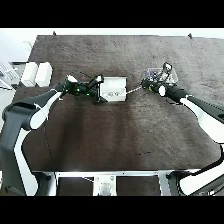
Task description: Fold the box and place the chain.
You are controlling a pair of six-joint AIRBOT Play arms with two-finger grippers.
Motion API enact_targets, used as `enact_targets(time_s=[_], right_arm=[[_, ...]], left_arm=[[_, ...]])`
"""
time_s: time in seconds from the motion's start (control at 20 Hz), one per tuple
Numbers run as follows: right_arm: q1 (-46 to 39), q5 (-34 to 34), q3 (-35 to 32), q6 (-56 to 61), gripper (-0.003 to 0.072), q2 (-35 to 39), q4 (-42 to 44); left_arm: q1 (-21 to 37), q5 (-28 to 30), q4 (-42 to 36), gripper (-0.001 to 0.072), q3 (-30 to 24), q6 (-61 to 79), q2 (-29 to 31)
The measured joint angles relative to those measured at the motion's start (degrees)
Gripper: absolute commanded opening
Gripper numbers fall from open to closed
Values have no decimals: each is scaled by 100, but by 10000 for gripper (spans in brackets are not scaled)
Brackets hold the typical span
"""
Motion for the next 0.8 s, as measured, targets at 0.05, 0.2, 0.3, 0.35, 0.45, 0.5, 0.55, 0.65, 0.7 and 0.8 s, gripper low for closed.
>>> enact_targets(time_s=[0.05,0.2,0.3,0.35,0.45,0.5,0.55,0.65,0.7,0.8], right_arm=[[7,-74,98,-26,305,-87,37],[44,-177,289,-57,12,-251,146],[55,-175,345,-74,10,-249,149],[63,-160,361,-103,10,-166,155],[109,-114,387,-260,9,168,166],[151,-79,393,-382,9,439,164],[197,-72,411,-494,10,758,129],[299,-68,476,-658,9,1381,-9],[367,-50,520,-717,9,1707,-109],[516,-39,592,-881,10,2277,-260]], left_arm=[[0,0,-2,415,0,0,0],[0,4,0,415,0,0,0],[0,7,0,415,0,0,0],[0,9,0,415,0,0,0],[0,13,0,415,0,0,0],[0,15,0,415,0,0,0],[0,17,0,415,0,0,0],[0,20,0,415,0,0,0],[0,22,0,415,0,0,0],[0,24,0,415,0,0,0]])
